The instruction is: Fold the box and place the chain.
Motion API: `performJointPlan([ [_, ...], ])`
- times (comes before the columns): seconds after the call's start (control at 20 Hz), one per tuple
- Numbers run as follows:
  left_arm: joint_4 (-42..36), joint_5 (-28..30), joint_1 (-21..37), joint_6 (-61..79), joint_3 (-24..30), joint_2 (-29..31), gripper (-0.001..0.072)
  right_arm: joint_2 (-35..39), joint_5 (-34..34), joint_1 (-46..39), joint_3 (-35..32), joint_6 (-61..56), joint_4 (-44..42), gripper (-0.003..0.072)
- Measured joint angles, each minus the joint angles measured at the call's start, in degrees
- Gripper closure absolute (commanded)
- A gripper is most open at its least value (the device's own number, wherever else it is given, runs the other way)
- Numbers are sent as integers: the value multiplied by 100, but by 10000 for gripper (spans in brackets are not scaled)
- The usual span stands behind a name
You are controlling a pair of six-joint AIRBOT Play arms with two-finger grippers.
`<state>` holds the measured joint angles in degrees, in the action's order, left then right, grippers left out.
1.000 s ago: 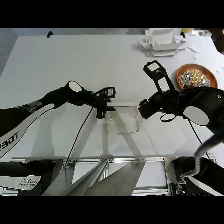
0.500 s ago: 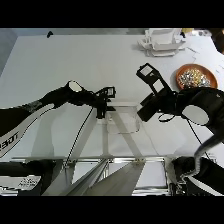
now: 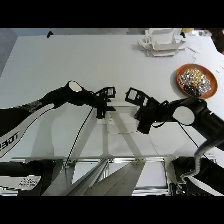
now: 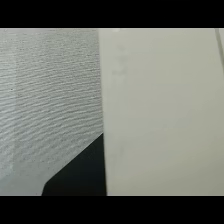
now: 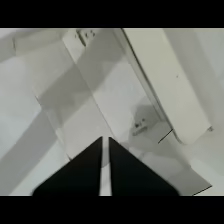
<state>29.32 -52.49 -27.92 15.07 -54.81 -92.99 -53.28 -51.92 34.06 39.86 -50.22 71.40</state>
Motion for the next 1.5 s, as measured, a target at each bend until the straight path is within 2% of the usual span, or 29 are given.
performJointPlan([
  [0.05, -2, -2, 0, 0, 2, 0, 698, 22, 138, -2, -229, 245, 22, -26],
  [0.4, -11, -2, 0, 0, 2, 0, 698, 748, 1386, 131, -1685, 1421, 177, -19],
  [0.65, -11, -4, 0, 0, 2, -2, 698, 977, 2050, 514, -2267, 1696, 197, -11],
  [0.95, -13, -4, 0, 0, 2, -2, 698, 671, 2686, 664, -2430, 1757, 365, -10],
  [1.1, -13, -4, 0, 0, 2, -2, 698, 553, 2959, 675, -2444, 1770, 433, 32],
  [1.3, -15, -2, 0, 0, 2, -2, 698, 503, 3058, 664, -2358, 1770, 466, 31],
  [1.5, -15, 4, 0, -2, 2, -4, 698, 428, 2975, 291, -2111, 1775, 391, 19],
])
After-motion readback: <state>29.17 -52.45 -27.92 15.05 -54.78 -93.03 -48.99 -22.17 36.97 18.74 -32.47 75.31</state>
